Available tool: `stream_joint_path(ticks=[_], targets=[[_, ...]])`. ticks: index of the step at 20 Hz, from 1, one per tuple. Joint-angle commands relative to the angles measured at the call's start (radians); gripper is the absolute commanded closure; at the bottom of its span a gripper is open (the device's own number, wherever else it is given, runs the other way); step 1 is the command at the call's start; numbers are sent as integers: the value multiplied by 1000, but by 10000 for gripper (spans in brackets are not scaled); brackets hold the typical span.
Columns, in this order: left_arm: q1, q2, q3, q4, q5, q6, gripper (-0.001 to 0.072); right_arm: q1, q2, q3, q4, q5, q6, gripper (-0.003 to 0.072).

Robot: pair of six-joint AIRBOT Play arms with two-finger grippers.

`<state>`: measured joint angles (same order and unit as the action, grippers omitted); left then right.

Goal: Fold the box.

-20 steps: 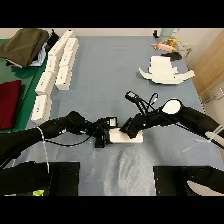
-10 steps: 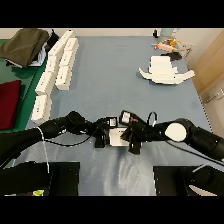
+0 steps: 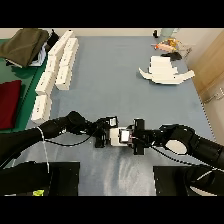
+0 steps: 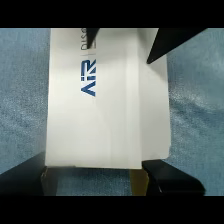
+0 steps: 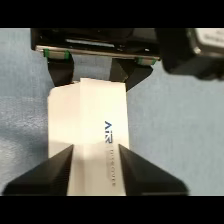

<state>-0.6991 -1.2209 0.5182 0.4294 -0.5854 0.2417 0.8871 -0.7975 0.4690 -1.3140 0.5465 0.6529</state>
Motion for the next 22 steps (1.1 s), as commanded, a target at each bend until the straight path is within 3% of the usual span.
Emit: stream_joint_path(ticks=[1, 7, 12, 13, 14, 17, 22], targets=[[0, 0, 0, 1, 0, 1, 200, 4, -3, -1, -30, -9, 1, 154], [0, 0, 0, 0, 0, 1, 200, 4, -14, -1, -26, 59, 0, 154], [0, 0, 0, 0, 0, 1, 200, 4, -14, -1, -95, 50, 0, 189], [0, 0, 0, 0, 0, 1, 200, 4, -14, -1, -105, 49, 0, 232], [0, 0, 0, 0, 0, 1, 200, 4, -14, -1, -109, 49, 0, 373], [0, 0, 0, 0, 0, 1, 201, 6, -13, -1, -107, 49, 0, 470], [0, 0, 0, 0, 0, 1, 200, 6, 0, -1, -103, 48, 0, 459]])
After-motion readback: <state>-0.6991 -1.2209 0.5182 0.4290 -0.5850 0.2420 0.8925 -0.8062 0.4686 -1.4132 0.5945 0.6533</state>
